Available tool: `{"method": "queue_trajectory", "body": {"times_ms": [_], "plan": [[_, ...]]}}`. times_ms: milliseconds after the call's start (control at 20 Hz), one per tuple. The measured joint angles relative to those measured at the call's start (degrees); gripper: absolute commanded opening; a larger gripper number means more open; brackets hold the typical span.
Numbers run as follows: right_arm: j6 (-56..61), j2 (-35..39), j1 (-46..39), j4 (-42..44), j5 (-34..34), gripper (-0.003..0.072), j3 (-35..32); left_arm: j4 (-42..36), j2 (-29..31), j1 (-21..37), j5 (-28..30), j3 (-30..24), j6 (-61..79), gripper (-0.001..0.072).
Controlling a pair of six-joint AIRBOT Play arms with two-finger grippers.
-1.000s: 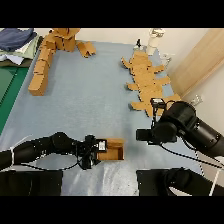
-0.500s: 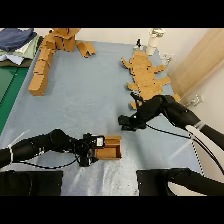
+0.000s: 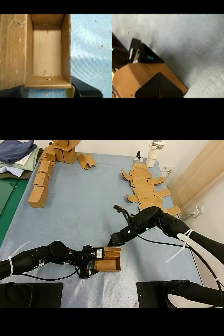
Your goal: Fold the box.
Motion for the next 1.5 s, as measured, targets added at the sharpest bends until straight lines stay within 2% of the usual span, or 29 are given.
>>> {"method": "queue_trajectory", "body": {"times_ms": [200,600,950,1500], "plan": [[-2.9,2.8,6.6,-6.9,1.8,0.0001,-0.7,0.0,0.0,0.0,0.0,0.0,0.0,0.053],[-4.2,14.9,18.8,-15.4,14.3,0.0001,-8.8,0.0,0.0,0.0,0.0,0.0,0.0,0.0529],[-4.4,24.8,21.4,-19.1,19.7,0.0001,-17.1,0.0,0.0,0.0,0.0,0.0,0.0,0.053],[-5.1,26.9,24.9,-22.6,24.7,0.0001,-21.0,0.0,0.0,0.0,0.0,0.0,0.0,0.053]]}}
